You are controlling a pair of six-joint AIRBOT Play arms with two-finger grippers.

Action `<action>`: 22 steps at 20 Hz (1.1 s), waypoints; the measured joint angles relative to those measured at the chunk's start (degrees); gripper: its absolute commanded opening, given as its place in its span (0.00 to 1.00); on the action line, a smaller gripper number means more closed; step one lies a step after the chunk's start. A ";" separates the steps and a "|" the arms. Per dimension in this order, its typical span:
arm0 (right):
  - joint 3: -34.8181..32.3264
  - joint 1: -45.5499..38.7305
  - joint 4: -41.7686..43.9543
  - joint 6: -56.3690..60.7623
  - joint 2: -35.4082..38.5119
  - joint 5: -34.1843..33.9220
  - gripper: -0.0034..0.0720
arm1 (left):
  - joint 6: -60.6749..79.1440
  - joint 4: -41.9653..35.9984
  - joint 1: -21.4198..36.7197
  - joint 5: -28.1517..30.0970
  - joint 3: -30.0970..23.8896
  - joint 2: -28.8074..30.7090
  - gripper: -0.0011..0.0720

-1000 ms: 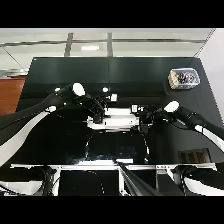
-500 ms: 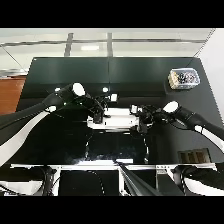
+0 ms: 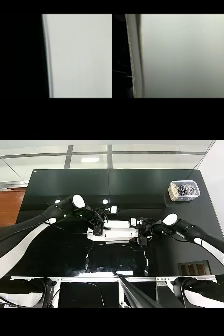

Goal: Fold the box and place the chain.

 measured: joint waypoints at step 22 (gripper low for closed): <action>0.02 0.04 0.11 0.02 0.00 -0.50 0.69 | -38.80 0.61 2.62 -17.46 -9.33 15.72 0.04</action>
